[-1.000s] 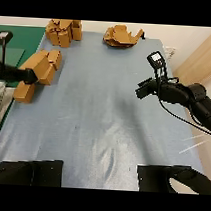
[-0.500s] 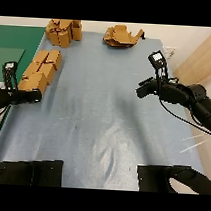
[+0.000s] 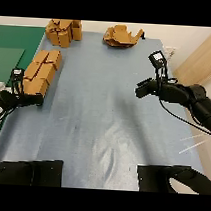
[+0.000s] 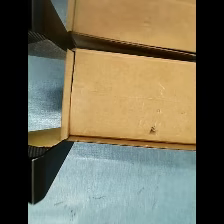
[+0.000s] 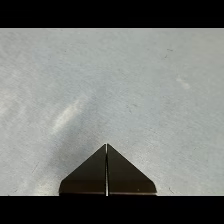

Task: Fold the box.

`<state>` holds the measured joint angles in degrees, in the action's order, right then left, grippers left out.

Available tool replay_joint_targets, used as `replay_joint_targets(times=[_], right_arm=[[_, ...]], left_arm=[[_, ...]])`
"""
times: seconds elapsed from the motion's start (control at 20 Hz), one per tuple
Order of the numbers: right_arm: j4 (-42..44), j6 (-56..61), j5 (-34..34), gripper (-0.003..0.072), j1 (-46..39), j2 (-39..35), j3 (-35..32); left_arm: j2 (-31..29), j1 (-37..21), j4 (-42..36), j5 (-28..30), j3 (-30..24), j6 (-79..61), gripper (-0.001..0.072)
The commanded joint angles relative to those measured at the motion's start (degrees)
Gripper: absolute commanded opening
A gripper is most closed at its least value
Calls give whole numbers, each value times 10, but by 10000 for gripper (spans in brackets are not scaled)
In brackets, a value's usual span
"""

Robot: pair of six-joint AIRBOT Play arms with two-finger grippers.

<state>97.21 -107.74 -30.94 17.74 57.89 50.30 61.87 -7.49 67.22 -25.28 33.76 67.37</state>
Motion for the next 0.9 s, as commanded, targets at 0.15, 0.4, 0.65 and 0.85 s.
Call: replay_joint_targets(times=[0.15,0.4,0.65,0.85], right_arm=[[13,0,-13,-1,1,0,0],[22,0,-15,-1,1,0,0],[34,0,-16,0,1,0,0],[38,0,-16,-1,1,0,0]], left_arm=[[25,0,1,28,0,-25,20],[40,0,-4,28,1,-24,20],[39,0,-8,27,2,-23,347],[39,0,-23,29,2,-20,559]])
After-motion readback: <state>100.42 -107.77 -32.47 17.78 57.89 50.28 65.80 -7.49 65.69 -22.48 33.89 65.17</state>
